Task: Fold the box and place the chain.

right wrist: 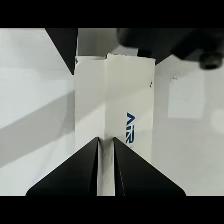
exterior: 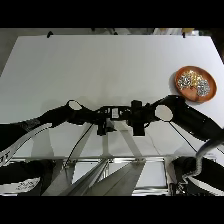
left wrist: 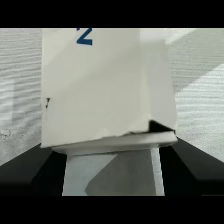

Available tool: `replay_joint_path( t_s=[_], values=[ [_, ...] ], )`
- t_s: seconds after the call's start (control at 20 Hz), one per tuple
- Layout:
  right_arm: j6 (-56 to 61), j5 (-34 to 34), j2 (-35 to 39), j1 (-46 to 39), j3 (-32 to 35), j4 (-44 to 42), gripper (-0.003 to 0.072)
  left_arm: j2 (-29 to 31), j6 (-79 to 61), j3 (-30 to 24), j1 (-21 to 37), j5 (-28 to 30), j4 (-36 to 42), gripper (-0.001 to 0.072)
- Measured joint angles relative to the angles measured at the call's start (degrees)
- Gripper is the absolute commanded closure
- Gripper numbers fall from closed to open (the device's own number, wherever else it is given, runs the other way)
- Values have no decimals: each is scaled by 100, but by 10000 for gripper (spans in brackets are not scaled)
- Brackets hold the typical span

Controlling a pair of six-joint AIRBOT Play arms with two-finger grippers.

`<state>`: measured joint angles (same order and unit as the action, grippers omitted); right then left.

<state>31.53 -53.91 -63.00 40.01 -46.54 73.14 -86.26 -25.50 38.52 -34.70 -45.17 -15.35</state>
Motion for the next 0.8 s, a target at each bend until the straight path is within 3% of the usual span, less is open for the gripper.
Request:
replay_joint_path(
  t_s=[0.8],
  values=[
    [9,79,-22,-157,15,-267,607,0,0,0,0,-7,-4,379]
  ],
)
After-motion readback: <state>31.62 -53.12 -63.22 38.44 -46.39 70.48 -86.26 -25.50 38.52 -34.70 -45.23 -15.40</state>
